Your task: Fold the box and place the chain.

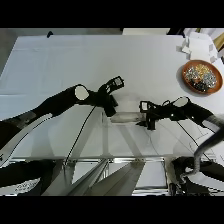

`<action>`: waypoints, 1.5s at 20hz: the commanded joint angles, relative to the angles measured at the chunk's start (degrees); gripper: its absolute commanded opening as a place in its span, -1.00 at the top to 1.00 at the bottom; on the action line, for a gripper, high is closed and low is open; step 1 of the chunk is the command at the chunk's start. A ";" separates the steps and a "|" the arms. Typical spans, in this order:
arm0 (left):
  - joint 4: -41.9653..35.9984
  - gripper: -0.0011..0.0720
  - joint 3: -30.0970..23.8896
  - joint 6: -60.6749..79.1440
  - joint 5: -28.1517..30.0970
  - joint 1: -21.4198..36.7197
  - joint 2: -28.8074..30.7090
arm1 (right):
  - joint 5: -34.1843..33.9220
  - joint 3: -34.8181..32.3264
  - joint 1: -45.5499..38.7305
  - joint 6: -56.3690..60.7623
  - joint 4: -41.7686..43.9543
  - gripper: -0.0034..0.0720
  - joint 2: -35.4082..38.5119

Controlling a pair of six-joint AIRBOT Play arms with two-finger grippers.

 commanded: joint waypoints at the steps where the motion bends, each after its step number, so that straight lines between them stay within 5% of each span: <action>1: 3.61 0.96 0.00 -0.07 -1.77 1.20 4.24 | 0.04 -0.02 0.00 0.00 -0.02 -0.14 0.02; 5: 11.47 0.96 0.00 1.86 -12.72 4.20 11.21 | 0.04 -0.02 0.00 0.00 -0.02 -0.14 0.02; 9: 13.18 0.97 -0.02 6.58 -24.68 4.04 11.74 | 0.07 -0.02 0.00 0.00 -0.02 -0.14 0.02; 13: 7.58 0.97 -0.02 6.86 -22.21 3.50 7.93 | 0.04 -0.02 0.00 0.00 -0.02 -0.14 0.02; 18: 9.55 0.97 -0.26 6.64 -22.05 3.50 4.81 | 0.04 -0.02 0.00 0.00 -0.02 -0.14 0.04; 26: 13.79 0.97 -7.93 11.19 -20.09 5.03 4.55 | 0.04 -0.02 0.00 0.00 -0.02 -0.14 0.02; 28: 13.60 0.85 -7.93 13.94 -18.60 5.05 4.57 | 0.04 -0.02 0.00 0.00 -0.02 -0.14 0.02; 30: 13.22 0.31 -7.93 17.07 -15.98 5.03 4.57 | 0.04 -0.02 0.00 0.00 -0.02 -0.14 0.02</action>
